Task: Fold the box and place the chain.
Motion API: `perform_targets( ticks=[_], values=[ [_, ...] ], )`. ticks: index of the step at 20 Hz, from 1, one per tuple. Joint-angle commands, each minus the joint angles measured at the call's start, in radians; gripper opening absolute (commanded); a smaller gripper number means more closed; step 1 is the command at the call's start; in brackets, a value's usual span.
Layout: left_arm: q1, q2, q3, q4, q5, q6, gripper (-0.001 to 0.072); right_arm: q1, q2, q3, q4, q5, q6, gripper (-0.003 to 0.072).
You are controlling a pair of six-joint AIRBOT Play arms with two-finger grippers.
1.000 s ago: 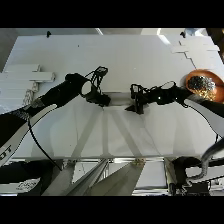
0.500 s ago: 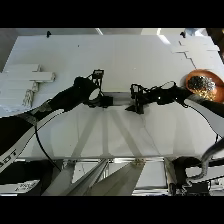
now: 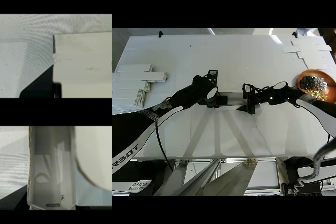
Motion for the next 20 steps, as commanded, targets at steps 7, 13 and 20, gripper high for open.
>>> perform_targets(
  ticks=[7, 13, 20],
  values=[
    [0.027, 0.018, 0.005, -0.068, 0.002, 0.039, 0.0233, -0.001, 0.001, 0.000, -0.003, 0.001, -0.003, 0.0377],
    [0.156, 0.092, 0.004, -0.341, -0.048, 0.377, 0.0443, -0.001, 0.001, 0.000, -0.003, 0.000, -0.003, 0.0377],
    [0.401, 0.161, -0.150, -0.780, -0.160, 1.208, 0.0439, 0.000, 0.001, 0.000, -0.003, 0.001, -0.003, 0.0377]
  ],
)
